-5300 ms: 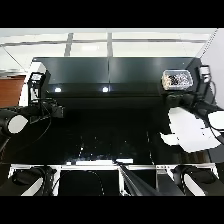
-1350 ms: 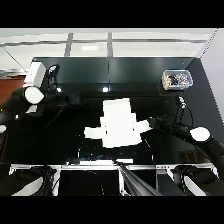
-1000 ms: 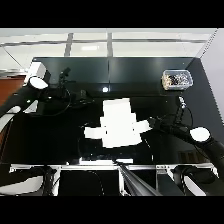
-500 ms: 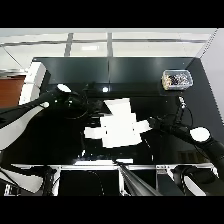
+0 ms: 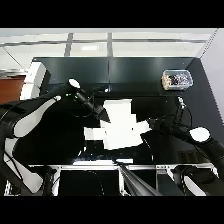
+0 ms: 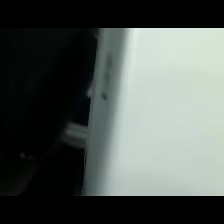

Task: Fold the box and place the chain.

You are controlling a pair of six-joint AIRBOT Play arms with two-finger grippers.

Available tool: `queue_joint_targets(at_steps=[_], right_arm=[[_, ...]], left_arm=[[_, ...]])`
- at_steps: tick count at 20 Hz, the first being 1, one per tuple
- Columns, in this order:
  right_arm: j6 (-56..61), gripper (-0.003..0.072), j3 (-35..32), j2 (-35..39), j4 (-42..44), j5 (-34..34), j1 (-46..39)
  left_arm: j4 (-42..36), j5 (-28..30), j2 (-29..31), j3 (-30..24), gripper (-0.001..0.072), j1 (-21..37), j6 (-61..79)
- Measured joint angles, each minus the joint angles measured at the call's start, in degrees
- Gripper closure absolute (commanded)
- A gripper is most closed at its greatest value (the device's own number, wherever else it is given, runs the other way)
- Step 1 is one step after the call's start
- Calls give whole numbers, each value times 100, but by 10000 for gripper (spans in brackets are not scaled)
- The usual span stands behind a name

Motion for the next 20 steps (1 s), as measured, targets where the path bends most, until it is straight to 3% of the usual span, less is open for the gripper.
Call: queue_joint_targets(at_steps=[3, 4, 5, 6, 7, 11, 14, 16, 20], right_arm=[[0, 671, 0, 0, -4, 9, 11], [0, 670, 0, 0, -2, 15, 11], [-2, 528, 0, 0, -2, 9, 11], [-4, 86, 0, 2, 0, 7, 11], [-22, -20, 13, 2, -11, 7, 9], [-72, -20, 586, 11, -752, 479, -212], [-254, -16, 1491, 15, -1856, 1292, -431], [-603, -16, 1958, 15, -2376, 1692, -494], [-1764, -15, 2304, 9, -2667, 1998, -474]], left_arm=[[177, -177, -122, 186, 686, -55, 70], [227, -181, -142, 216, 686, -72, 92], [254, -142, -153, 240, 687, -85, 98], [275, -74, -160, 256, 687, -92, 107], [306, -35, -153, 267, 688, -96, 111], [472, 127, 136, 273, 689, -55, 111], [667, 297, 822, -33, 688, -81, 321], [605, 813, 1572, -621, 683, -162, 914], [400, 2470, 2782, -1978, 684, -278, 2658]])
